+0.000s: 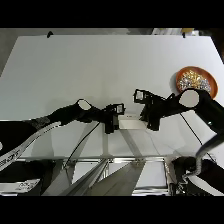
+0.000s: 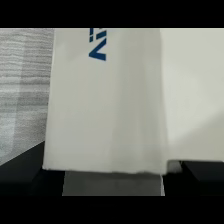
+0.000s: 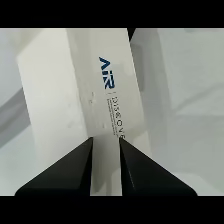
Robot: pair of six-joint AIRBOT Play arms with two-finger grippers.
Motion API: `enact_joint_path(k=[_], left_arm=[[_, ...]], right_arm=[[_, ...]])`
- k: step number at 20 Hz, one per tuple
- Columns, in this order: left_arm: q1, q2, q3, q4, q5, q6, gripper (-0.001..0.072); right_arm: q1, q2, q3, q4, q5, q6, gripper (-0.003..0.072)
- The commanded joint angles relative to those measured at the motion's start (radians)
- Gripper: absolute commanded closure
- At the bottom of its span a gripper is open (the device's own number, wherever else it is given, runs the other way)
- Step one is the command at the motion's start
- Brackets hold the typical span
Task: Fold the box and place the chain.
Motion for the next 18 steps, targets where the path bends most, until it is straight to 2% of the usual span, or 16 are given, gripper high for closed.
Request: enact_joint_path(k=[1,5,7,8,12,16,18], left_arm=[[0.0,0.001,0.0,0.0,0.0,0.0,0.0432],[0.0,0.001,0.0,0.0,0.0,0.0,0.0432],[0.0,0.001,0.0,0.0,0.0,0.0,0.0432],[0.0,0.001,0.0,0.0,0.0,0.0,0.0432],[0.0,0.0,0.0,0.0,0.0,0.0,0.0432],[0.0,0.001,0.0,0.0,0.0,0.0,0.0432],[0.0,0.0,0.0,0.0,0.0,0.0,0.0432]], right_arm=[[0.04,0.002,0.0,0.014,0.018,-0.001,0.0453],[0.105,0.002,0.0,-0.007,-0.003,-0.025,0.0439],[0.106,0.002,0.0,-0.05,-0.025,-0.015,0.0433],[0.106,0.002,0.0,-0.076,-0.035,-0.004,0.0405],[0.106,0.002,0.0,-0.108,-0.041,0.011,0.0404],[0.106,0.002,0.0,-0.109,-0.048,0.011,0.0428],[0.106,0.002,0.0,-0.109,-0.054,0.011,0.0467]])
